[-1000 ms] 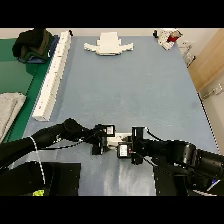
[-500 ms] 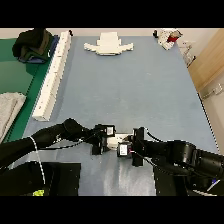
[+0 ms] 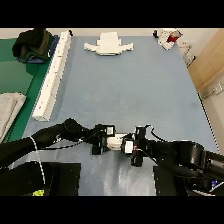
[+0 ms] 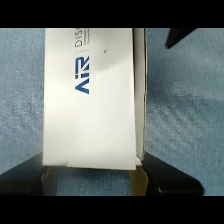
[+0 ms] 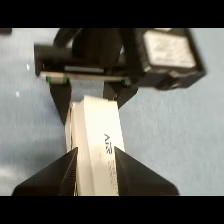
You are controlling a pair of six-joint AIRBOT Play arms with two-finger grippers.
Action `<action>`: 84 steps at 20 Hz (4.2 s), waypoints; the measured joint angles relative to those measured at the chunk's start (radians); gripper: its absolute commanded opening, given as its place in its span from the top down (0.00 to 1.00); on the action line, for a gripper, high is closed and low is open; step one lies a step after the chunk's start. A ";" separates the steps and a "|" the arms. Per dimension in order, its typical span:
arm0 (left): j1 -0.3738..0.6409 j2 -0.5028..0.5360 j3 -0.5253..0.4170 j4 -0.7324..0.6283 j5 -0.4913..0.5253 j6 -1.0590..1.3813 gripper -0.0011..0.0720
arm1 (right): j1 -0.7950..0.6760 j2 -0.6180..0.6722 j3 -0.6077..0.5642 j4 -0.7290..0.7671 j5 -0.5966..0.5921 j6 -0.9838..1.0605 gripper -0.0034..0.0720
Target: Fold the box.
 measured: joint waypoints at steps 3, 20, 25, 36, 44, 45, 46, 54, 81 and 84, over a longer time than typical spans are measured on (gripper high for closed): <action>0.000 0.000 0.000 0.000 0.000 0.000 0.38 | -0.020 0.028 -0.027 0.050 0.102 0.107 0.93; 0.000 0.000 0.000 0.000 0.000 0.000 0.38 | -0.051 0.034 -0.299 0.192 0.513 0.499 0.94; 0.000 0.000 0.000 0.000 0.000 -0.001 0.38 | -0.051 -0.036 -0.316 0.202 0.531 0.505 0.94; 0.000 0.000 0.000 0.000 0.000 -0.001 0.38 | -0.050 -0.072 -0.322 0.205 0.535 0.505 0.94; 0.000 0.000 0.000 0.000 0.000 -0.001 0.38 | -0.050 0.040 -0.324 0.196 0.500 0.505 0.93; 0.000 0.000 0.000 0.000 0.000 -0.001 0.38 | -0.050 0.055 -0.323 0.193 0.504 0.505 0.93; 0.000 0.000 0.000 0.000 0.000 -0.001 0.37 | -0.050 0.067 -0.324 0.192 0.504 0.505 0.93; 0.000 0.000 0.000 0.000 0.000 -0.001 0.38 | -0.050 0.043 -0.335 0.151 0.465 0.505 0.93; 0.000 0.000 0.000 0.000 0.000 -0.001 0.38 | -0.588 -0.168 0.235 0.183 -0.265 0.301 0.95; 0.000 0.000 0.000 0.000 0.000 -0.001 0.37 | -0.752 -0.332 0.359 0.309 -0.370 0.094 0.95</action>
